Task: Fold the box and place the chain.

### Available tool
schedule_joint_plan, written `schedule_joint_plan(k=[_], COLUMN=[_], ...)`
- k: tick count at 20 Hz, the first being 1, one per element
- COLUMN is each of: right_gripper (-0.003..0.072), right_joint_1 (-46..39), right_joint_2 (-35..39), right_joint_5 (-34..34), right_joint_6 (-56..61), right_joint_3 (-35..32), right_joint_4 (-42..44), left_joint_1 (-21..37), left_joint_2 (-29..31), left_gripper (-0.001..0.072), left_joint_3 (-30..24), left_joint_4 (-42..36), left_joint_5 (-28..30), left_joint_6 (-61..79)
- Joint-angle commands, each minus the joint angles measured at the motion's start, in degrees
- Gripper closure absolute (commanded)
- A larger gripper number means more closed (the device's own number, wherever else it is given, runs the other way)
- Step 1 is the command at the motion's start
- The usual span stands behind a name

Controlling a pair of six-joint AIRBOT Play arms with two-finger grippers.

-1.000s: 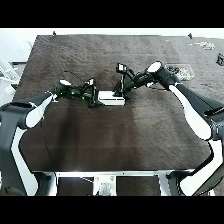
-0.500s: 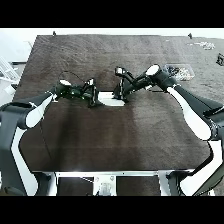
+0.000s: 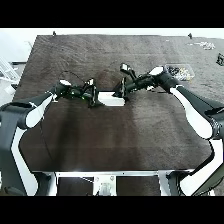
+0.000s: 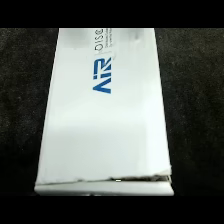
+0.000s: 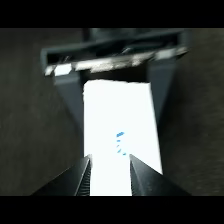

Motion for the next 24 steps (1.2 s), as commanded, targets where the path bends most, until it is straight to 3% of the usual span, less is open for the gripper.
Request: schedule_joint_plan(k=[1,3,6,11,14,17,20,24], right_gripper=[0.0542,0.0681,0.0680,0.0681,0.0680,0.0681,0.0681,0.0683], right_joint_1=[-2.12,-2.16,-1.55,1.92,3.65,2.69,0.09,-1.42], right_joint_2=[-0.11,-0.74,-2.01,-2.82,-2.97,-1.64,4.35,13.38], right_joint_5=[-0.02,-0.04,-0.02,-3.58,-4.83,-4.79,-4.83,-5.03], right_joint_6=[-0.79,0.09,1.09,12.57,13.70,13.57,12.76,16.04], right_joint_3=[-0.13,-1.09,-3.65,-4.39,-4.39,-3.52,-2.93,-3.19], right_joint_4=[6.58,6.25,5.20,-5.90,-9.07,-6.16,0.98,1.16], left_joint_1=[0.07,0.07,0.07,0.07,0.07,0.07,0.07,0.07], left_joint_2=[0.04,0.04,0.04,0.04,0.04,0.04,0.04,0.04], left_gripper=[0.0167,0.0167,0.0167,0.0167,0.0167,0.0168,0.0167,0.0167], left_joint_3=[0.00,0.00,0.00,0.00,0.00,0.00,0.00,0.00], left_joint_4=[-0.04,-0.07,-0.11,-0.13,-0.13,-0.13,-0.13,-0.17], left_joint_5=[0.07,0.07,0.07,0.09,0.11,0.09,0.09,0.09], left_joint_6=[0.02,0.02,0.02,0.02,0.04,0.02,0.04,0.11])
